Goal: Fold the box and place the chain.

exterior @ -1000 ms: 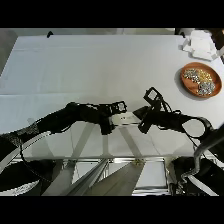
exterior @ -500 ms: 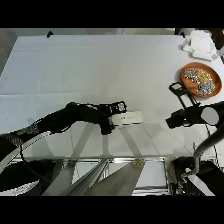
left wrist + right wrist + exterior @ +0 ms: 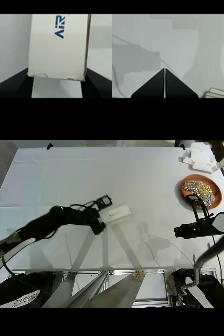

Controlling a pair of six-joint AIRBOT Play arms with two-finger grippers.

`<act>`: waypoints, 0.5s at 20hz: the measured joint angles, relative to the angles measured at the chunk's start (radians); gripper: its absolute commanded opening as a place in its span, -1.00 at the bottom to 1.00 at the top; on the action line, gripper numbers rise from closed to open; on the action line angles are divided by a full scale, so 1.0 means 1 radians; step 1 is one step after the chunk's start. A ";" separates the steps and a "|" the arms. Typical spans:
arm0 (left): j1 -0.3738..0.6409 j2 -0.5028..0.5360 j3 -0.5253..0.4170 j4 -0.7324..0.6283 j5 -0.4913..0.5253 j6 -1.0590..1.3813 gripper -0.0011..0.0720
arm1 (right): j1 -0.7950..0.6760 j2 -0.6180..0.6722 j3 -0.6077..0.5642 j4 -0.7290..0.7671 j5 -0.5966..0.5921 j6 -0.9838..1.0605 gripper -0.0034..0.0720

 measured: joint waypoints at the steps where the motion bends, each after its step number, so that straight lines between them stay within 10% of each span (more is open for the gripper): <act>1: 0.050 0.018 0.000 0.053 0.003 -0.065 -0.96 | -0.002 0.000 0.000 0.005 -0.008 0.000 -0.87; 10: 0.582 0.104 0.000 0.434 0.091 -0.461 -0.96 | -0.006 0.000 0.000 0.023 -0.060 -0.003 -0.87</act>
